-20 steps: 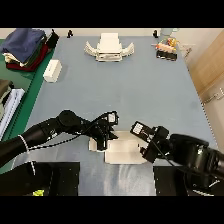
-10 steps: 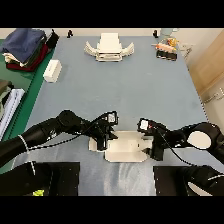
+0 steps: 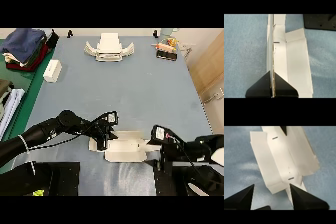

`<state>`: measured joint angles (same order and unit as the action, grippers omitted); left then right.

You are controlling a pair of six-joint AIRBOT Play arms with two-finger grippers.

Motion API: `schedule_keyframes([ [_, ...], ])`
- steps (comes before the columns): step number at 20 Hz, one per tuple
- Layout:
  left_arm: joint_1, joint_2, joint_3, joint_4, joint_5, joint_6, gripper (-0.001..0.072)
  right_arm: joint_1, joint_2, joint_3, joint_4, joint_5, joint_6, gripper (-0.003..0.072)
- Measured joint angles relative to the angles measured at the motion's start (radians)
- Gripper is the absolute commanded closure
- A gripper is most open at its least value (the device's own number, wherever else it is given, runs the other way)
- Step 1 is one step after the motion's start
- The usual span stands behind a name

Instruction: Fold the box.

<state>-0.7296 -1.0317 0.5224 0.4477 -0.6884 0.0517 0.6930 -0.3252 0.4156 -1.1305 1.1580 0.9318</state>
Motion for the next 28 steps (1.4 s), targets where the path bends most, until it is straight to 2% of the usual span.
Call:
schedule_keyframes([
  [5,0.000,0.000,0.000,0.000,0.000,0.000,0.0695,0.224,0.015,-0.095,-0.072,-0.124,0.156,-0.0034],
  [13,0.000,0.000,0.000,0.000,-0.001,0.000,0.0695,0.601,-0.220,-0.132,-0.608,-0.325,0.556,-0.0034],
  [18,0.000,0.000,0.000,0.000,-0.001,0.000,0.0695,0.657,-0.263,-0.126,-0.793,-0.353,0.753,-0.0034],
  [21,0.000,0.000,0.000,0.000,-0.001,0.000,0.0695,0.666,-0.262,-0.108,-0.880,-0.312,0.878,-0.0034],
  [28,0.000,0.000,0.000,0.000,0.000,0.000,0.0695,0.671,-0.230,-0.081,-0.966,-0.237,0.998,-0.0034],
])
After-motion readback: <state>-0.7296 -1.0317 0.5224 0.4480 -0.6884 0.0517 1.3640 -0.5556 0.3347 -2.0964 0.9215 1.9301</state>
